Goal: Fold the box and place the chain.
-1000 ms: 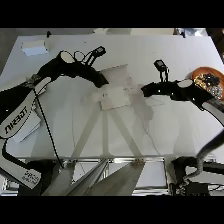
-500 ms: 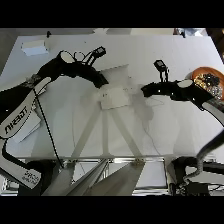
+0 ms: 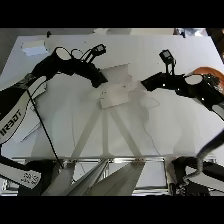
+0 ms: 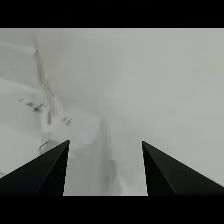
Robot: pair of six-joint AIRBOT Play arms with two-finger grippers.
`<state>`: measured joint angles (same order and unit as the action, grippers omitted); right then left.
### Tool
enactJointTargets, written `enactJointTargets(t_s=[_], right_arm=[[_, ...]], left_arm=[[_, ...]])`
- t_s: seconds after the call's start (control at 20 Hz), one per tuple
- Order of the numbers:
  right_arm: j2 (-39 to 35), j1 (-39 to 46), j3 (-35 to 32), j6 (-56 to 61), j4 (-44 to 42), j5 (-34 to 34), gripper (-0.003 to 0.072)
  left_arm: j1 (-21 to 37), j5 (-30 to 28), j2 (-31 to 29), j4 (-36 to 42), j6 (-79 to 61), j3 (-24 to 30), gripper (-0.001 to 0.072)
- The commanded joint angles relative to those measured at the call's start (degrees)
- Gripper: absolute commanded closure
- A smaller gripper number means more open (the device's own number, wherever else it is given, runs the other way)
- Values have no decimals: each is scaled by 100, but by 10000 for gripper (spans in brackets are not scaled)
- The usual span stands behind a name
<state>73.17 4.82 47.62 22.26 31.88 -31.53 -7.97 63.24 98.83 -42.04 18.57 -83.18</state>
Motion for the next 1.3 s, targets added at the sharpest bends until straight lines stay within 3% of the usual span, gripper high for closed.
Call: enactJointTargets(t_s=[0.0,0.15,0.3,0.55,0.85,1.25], right_arm=[[-774,-4,24,31,719,227,185],[-1342,-4,24,46,911,225,186],[-1641,-4,24,46,911,223,188],[-1659,-4,22,74,1027,223,189],[-1600,-4,22,625,1346,225,190],[-1593,-4,22,643,1467,223,190]], left_arm=[[0,649,-468,48,-1034,-4,701],[0,1335,-573,66,-1392,7,702],[-17,1342,-389,90,-1458,44,702],[-232,922,289,238,-1580,44,702],[-452,-289,750,647,-1578,44,702],[-452,-323,1054,640,-1572,44,701]])
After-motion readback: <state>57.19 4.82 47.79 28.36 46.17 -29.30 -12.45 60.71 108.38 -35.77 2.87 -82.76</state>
